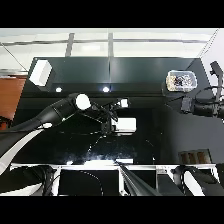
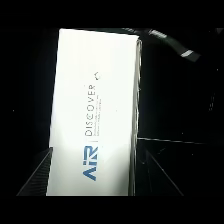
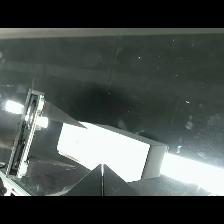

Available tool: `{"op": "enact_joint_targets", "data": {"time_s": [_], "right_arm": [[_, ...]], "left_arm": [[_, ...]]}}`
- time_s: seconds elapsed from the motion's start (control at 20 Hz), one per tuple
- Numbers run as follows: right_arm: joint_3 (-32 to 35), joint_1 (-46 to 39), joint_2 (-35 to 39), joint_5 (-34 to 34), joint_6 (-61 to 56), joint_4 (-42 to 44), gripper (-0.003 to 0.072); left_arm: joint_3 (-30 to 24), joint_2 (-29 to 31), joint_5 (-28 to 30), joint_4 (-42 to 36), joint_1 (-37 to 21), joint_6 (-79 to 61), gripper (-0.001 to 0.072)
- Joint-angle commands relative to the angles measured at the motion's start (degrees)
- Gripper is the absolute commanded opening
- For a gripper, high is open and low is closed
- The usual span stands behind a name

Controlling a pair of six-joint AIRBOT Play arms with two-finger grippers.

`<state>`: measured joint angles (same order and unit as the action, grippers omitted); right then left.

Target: Fold the box and place the chain.

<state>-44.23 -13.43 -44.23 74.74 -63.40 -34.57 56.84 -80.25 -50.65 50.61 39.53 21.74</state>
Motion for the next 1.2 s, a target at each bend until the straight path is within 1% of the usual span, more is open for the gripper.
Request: {"op": "enact_joint_targets", "data": {"time_s": [0.0,0.15,0.3,0.8,1.0,1.15], "right_arm": [[-0.04,-0.02,0.04,0.02,-0.02,0.02,0.0014],[-0.04,-0.02,0.04,0.02,-0.02,0.02,0.0014],[-0.02,-0.02,0.04,0.02,-0.02,0.02,0.0014],[-0.02,-0.02,0.04,0.02,-0.02,0.02,0.0014],[-0.04,-0.02,0.04,0.02,-0.02,0.0,0.0014],[-0.04,-0.02,0.04,0.02,-0.02,0.0,0.0014]], "left_arm": [[-0.02,-0.04,-0.37,0.13,0.02,-0.55,0.0706],[0.0,-0.02,-0.24,0.15,0.02,-0.61,0.0706],[0.02,0.11,1.11,0.13,0.02,-0.61,0.0706],[0.02,0.33,1.29,0.13,0.0,-0.61,0.0706],[0.0,0.22,3.32,0.11,0.02,-0.59,0.0705],[0.0,-0.04,2.73,0.04,0.04,-0.59,0.0703]]}}
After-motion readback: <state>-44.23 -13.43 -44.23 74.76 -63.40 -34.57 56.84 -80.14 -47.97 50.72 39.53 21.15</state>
